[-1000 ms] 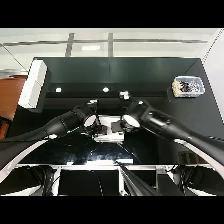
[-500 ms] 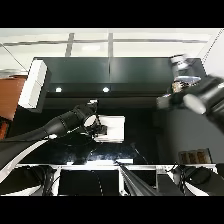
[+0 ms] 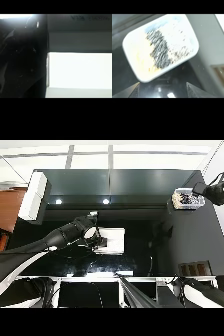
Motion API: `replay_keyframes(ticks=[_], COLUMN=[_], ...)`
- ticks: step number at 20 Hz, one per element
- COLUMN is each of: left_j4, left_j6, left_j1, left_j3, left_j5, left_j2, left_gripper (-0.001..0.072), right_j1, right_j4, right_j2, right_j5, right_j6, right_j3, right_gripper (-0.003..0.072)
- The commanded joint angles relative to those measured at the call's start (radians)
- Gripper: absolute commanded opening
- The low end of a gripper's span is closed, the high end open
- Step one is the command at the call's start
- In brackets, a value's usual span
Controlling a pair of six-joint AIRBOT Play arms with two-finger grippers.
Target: Fold the box and place the chain.
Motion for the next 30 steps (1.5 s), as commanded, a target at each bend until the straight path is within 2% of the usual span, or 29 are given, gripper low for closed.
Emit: replay_keyframes(ticks=[1, 4, 6, 14, 16, 23, 24, 26, 29, 30], left_j4=[-0.008, -0.012, -0.01, -0.011, -0.01, -0.012, -0.012, -0.012, -0.014, -0.015], left_j6=[0.001, 0.0, 0.001, 0.0, 0.0, 0.0, 0.0, 0.0, 0.0, 0.0], left_j1=[0.001, 0.001, 0.001, 0.005, 0.009, 0.018, 0.018, 0.018, 0.018, 0.018], left_j3=[-0.001, -0.001, -0.001, -0.001, -0.001, -0.001, -0.001, -0.001, -0.001, -0.001], left_j5=[-0.008, -0.009, -0.008, -0.008, -0.008, -0.008, -0.008, -0.008, -0.007, -0.006], left_j2=[0.001, 0.001, 0.001, 0.001, 0.001, 0.001, 0.001, 0.001, 0.001, 0.001], left_gripper=[0.0032, 0.0032, 0.0032, 0.0033, 0.0033, 0.0032, 0.0033, 0.0032, 0.0033, 0.0032], right_j1=[-0.129, -0.159, -0.164, -0.185, -0.185, -0.185, -0.185, -0.185, -0.185, -0.185], right_j4=[0.18, 0.206, 0.203, 0.163, 0.163, 0.169, 0.169, 0.17, 0.17, 0.169], right_j2=[-0.204, -0.34, -0.391, -0.472, -0.48, -0.518, -0.518, -0.518, -0.517, -0.517], right_j5=[-0.015, 0.035, 0.026, -0.054, -0.07, -0.095, -0.1, -0.099, -0.065, -0.051], right_j6=[-0.076, -0.082, -0.076, -0.062, -0.062, -0.062, -0.062, -0.062, -0.063, -0.063], right_j3=[0.133, 0.224, 0.246, 0.254, 0.254, 0.254, 0.254, 0.254, 0.255, 0.257], right_gripper=[0.0693, 0.0693, 0.0693, 0.0691, 0.0562, 0.0558, 0.0484, 0.0453, 0.0074, 0.0061])
